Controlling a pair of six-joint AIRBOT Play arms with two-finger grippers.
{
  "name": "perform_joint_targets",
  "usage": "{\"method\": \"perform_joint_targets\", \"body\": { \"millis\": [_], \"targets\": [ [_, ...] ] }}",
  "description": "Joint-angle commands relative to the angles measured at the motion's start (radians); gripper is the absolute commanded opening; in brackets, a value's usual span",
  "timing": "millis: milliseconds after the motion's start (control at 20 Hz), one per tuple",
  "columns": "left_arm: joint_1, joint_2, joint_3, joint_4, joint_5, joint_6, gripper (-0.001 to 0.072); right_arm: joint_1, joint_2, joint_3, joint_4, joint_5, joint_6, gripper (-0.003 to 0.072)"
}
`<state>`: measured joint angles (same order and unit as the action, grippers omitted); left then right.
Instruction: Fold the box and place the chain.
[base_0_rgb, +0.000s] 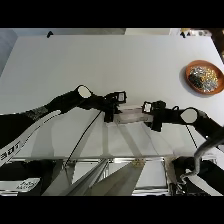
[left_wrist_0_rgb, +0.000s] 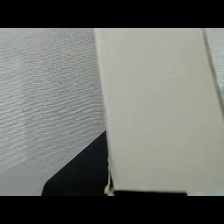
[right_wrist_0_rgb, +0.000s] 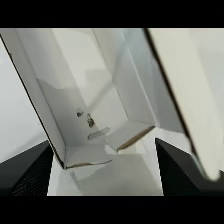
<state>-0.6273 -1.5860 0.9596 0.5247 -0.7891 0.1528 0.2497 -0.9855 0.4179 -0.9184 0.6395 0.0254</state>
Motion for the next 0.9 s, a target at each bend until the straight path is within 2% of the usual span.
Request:
{"method": "perform_joint_targets", "body": {
  "millis": [0, 150, 400, 850],
  "targets": [
    [0.000, 0.000, 0.000, 0.000, 0.000, 0.000, 0.0013, -0.037, -0.048, 0.013, 0.112, 0.027, -0.171, 0.0699],
    [0.000, 0.000, 0.000, 0.000, 0.000, 0.000, 0.0013, -0.105, -0.065, 0.013, 0.151, 0.065, -0.253, 0.0699],
    [0.000, 0.000, 0.000, 0.000, 0.000, 0.000, 0.0013, -0.151, -0.130, 0.015, 0.315, 0.113, -0.474, 0.0701],
    [0.000, 0.000, 0.000, 0.000, 0.000, 0.000, 0.0013, -0.177, -0.206, 0.035, 0.369, 0.213, -0.607, 0.0700]
  ]
}}
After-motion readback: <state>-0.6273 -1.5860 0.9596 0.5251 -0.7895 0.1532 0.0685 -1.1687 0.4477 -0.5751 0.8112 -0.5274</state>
